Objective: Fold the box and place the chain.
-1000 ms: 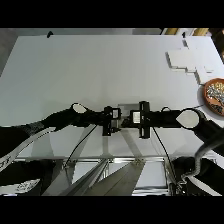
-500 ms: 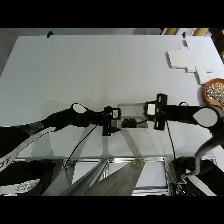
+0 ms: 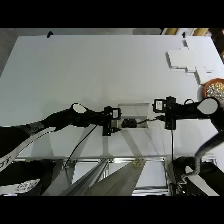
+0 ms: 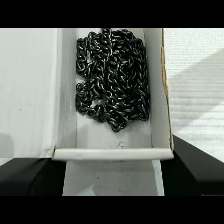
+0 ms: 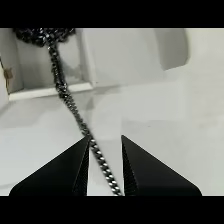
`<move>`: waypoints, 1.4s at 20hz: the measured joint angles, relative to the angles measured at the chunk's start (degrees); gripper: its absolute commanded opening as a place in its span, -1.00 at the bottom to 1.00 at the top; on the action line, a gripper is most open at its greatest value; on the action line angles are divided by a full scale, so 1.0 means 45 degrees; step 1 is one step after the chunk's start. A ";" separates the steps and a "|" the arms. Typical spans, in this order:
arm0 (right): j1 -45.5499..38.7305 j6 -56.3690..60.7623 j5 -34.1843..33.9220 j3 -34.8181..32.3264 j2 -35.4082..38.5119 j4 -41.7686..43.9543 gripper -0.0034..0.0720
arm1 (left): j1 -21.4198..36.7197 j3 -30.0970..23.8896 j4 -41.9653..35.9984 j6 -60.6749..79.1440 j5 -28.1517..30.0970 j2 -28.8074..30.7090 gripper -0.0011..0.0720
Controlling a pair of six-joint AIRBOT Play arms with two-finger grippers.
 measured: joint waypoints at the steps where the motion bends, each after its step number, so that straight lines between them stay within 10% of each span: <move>1: -0.0039 -0.0087 0.0058 0.0000 -0.0403 -0.0010 -0.09 | 0.0000 0.0000 0.0000 0.0000 0.0000 0.0000 -0.94; 6: 0.0141 -0.0981 0.0102 0.0010 -0.2210 0.0078 -0.16 | 0.0000 0.0000 0.0000 0.0000 0.0000 0.0000 -0.94; 10: 0.0379 -0.2045 0.0034 0.0010 -0.3089 0.0709 -0.86 | 0.0000 0.0000 0.0000 0.0000 0.0000 0.0000 -0.94; 21: 0.0437 -0.0019 0.0724 0.0000 -0.1044 0.0160 -0.86 | 0.0000 -0.0005 0.0000 0.0000 0.0000 0.0000 -0.94; 28: 0.1569 0.0520 0.1331 0.0000 0.1054 0.3638 -0.86 | 0.0000 0.0000 0.0000 0.0000 0.0000 0.0000 -0.94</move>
